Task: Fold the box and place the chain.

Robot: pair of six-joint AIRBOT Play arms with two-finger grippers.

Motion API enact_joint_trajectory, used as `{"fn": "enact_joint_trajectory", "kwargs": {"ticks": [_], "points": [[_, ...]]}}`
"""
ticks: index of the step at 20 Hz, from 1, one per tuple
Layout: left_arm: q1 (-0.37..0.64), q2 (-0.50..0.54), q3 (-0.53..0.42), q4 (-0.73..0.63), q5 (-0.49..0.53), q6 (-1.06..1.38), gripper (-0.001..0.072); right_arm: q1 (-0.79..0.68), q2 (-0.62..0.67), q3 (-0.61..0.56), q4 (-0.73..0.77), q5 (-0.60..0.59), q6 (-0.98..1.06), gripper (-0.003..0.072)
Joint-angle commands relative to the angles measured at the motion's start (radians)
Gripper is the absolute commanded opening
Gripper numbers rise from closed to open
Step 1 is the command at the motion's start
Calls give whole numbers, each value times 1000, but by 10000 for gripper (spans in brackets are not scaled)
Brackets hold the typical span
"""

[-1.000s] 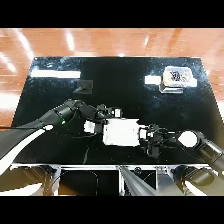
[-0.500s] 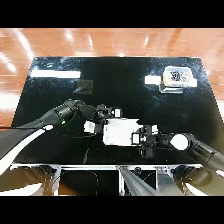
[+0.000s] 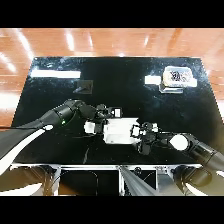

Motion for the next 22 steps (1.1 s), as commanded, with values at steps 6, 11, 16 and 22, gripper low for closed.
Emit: {"fn": "enact_joint_trajectory", "kwargs": {"ticks": [6, 11, 16, 22], "points": [[0, -1, 0, 0, 8, 1, 24, 1, 33, 7, -32, -136, 21, 709], [0, -1, 0, 0, 8, 1, 24, 1, 59, 7, -90, -166, 21, 709], [0, -1, 0, 0, 8, 1, 24, -9, 105, 7, -108, -201, 84, 710], [0, -1, 0, 0, 8, 1, 24, -139, 105, 6, -105, -117, 114, 710]]}}
